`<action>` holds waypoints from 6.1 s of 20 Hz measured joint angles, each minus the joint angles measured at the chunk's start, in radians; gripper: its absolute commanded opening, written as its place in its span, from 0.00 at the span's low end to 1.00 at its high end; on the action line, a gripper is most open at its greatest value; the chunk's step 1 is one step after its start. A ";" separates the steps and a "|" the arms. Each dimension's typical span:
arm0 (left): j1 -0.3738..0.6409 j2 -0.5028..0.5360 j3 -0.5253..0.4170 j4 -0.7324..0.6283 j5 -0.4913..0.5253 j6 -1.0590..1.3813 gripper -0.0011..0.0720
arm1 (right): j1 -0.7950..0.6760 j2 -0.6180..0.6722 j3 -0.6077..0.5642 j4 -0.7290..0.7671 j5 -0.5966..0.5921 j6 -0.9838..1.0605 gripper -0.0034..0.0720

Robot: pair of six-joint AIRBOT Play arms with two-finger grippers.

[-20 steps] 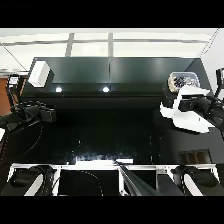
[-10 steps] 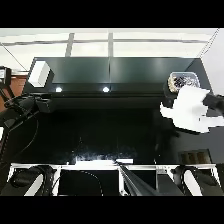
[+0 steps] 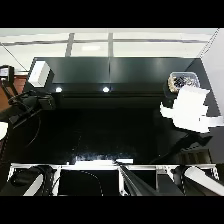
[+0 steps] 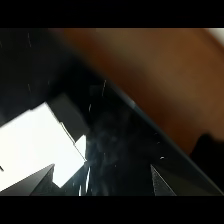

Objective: Fold the box and place the chain.

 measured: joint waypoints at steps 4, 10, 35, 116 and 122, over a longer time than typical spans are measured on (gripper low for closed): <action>0.000 -0.022 0.000 0.000 -0.046 -0.003 1.00 | -0.029 -0.188 0.131 0.174 0.150 -0.257 1.00; 0.000 -0.029 0.000 -0.001 -0.068 -0.003 1.00 | -0.037 -0.360 0.265 0.277 0.234 -0.408 0.62; -0.006 -0.043 -0.002 -0.077 -0.137 -0.015 1.00 | 0.576 0.236 -0.287 0.798 0.114 -0.464 0.06; -0.288 -0.740 0.074 -0.640 -0.257 1.569 0.05 | 1.550 0.377 -0.519 0.208 -0.386 -0.521 0.94; -0.288 -0.740 0.074 -0.639 -0.254 1.571 0.05 | 1.572 0.324 -0.519 0.341 -0.341 -0.863 0.94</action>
